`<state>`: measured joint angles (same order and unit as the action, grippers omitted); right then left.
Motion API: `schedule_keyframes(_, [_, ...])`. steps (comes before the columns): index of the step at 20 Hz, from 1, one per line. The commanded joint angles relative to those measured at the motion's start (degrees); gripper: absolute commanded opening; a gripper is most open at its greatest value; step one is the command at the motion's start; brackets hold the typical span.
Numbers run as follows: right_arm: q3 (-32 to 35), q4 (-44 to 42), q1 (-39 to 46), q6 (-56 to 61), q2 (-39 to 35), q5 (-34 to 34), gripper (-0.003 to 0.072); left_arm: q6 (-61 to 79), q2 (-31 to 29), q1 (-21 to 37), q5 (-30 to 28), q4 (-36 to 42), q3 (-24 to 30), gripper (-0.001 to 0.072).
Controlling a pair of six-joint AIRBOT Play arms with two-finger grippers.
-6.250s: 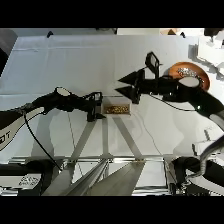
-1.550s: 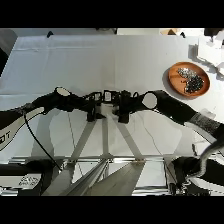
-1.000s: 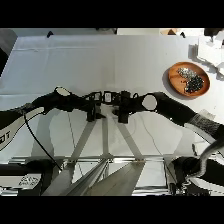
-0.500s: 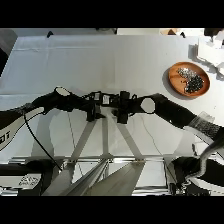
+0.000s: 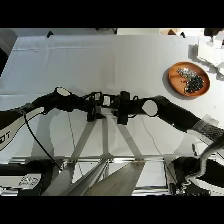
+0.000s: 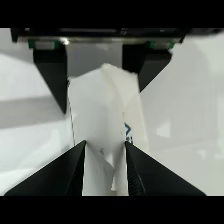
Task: Fold the box and place the chain.
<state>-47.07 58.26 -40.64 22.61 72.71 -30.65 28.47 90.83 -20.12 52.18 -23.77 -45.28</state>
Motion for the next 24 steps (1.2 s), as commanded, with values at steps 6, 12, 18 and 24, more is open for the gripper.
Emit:
schedule_keyframes(6, [1.6, -0.2, -0.1, 0.0, 0.0, 0.1, 0.0277, 0.0, 0.0, 0.0, -0.1, 0.0, 0.0, 0.021])
schedule_keyframes(12, [1.9, -0.2, -0.1, 3.1, 0.0, 5.7, 0.0243, 0.0, 0.0, 0.0, -0.1, 0.0, 0.0, 0.021])
schedule_keyframes(18, [1.9, 0.0, -0.5, 3.1, -1.0, 5.9, 0.0243, 0.0, 0.0, 0.0, -0.1, 0.0, 0.0, 0.021])
schedule_keyframes(24, [2.4, -0.1, -0.5, 6.2, -0.5, 5.8, 0.0244, 0.0, 0.0, 0.0, -0.1, 0.0, 0.0, 0.021])
